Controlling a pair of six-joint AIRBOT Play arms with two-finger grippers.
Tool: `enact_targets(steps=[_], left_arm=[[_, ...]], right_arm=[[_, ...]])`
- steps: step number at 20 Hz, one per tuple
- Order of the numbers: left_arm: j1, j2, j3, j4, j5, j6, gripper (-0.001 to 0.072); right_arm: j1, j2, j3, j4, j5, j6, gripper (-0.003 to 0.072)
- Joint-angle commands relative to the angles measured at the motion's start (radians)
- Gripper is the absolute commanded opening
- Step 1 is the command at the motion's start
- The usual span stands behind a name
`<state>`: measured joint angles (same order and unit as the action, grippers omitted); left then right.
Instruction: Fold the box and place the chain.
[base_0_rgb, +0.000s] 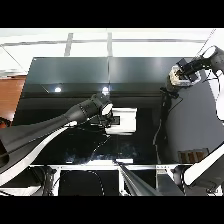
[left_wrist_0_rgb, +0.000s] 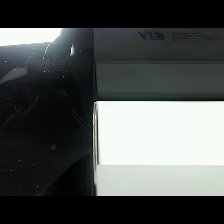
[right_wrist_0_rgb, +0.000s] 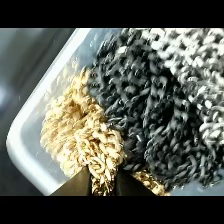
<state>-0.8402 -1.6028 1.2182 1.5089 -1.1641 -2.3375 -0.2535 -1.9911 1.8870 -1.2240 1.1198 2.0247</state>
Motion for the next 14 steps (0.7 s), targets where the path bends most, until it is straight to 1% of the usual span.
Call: enact_targets(steps=[1, 4, 9, 10, 12, 14], left_arm=[[0.001, 0.0, 0.001, 0.0, 0.0, -0.001, 0.0026], [0.001, 0.0, 0.001, 0.0, 0.0, -0.001, 0.0026], [0.001, 0.0, 0.001, 0.0, 0.003, -0.001, 0.0026], [0.001, 0.0, 0.001, 0.0, 0.003, -0.001, 0.0026], [0.001, 0.0, 0.001, 0.001, 0.007, 0.0, 0.0026], [0.001, 0.0, 0.001, 0.001, 0.01, 0.0, 0.0026]], right_arm=[[-0.019, 0.097, 0.002, 0.024, 0.0, -0.252, 0.0015], [-0.024, 0.259, 0.002, 0.023, 0.013, -0.401, 0.0015], [-0.023, 0.546, 0.002, 0.047, 0.029, -0.5, 0.0014], [-0.023, 0.592, 0.002, 0.059, 0.05, -0.503, 0.0015], [-0.02, 0.679, -0.003, 0.108, 0.139, -0.528, 0.0015], [0.006, 0.771, -0.067, 0.12, 0.148, -0.528, 0.0015]])
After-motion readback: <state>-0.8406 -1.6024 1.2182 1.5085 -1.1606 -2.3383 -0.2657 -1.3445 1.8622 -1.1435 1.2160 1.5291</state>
